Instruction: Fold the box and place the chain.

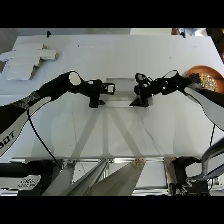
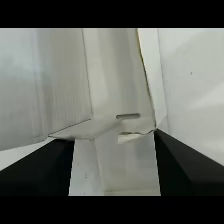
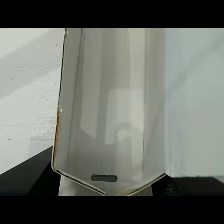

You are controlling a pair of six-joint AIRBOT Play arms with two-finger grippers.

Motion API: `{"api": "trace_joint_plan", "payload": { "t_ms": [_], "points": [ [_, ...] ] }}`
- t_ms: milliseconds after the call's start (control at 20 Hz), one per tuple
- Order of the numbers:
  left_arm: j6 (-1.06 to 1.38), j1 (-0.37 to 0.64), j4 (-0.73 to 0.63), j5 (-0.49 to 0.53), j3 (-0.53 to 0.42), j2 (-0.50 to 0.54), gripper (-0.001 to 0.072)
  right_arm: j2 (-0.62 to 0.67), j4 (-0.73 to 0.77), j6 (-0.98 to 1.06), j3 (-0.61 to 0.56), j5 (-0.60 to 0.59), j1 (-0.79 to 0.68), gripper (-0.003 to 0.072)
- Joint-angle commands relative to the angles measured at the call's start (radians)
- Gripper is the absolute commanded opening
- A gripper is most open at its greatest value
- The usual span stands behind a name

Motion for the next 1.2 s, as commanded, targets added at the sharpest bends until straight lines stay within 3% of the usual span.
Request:
{"api": "trace_joint_plan", "payload": {
  "t_ms": [0,200,400,850,950,1150],
  "points": [
    [-0.001,0.0,0.069,0.003,0.0,0.001,0.0542,0.001,0.002,0.004,0.001,-0.011,-0.001,0.0456],
    [-0.001,-0.001,0.039,0.056,0.0,0.001,0.0535,0.001,0.001,0.004,0.0,-0.01,-0.001,0.0456],
    [-0.001,-0.003,-0.005,0.056,0.0,0.001,0.0331,0.001,0.001,0.004,0.0,-0.01,-0.001,0.0456],
    [-0.001,-0.011,-0.073,0.029,0.0,-0.001,0.0313,0.001,0.001,0.004,0.0,-0.01,-0.001,0.0456],
    [0.0,-0.011,-0.086,0.029,0.0,-0.001,0.019,0.001,0.001,0.004,0.0,-0.01,-0.001,0.0456],
    [-0.001,-0.011,-0.093,0.027,0.0,-0.002,0.0198,0.001,0.001,0.004,0.001,-0.01,-0.001,0.0456]
  ]
}}
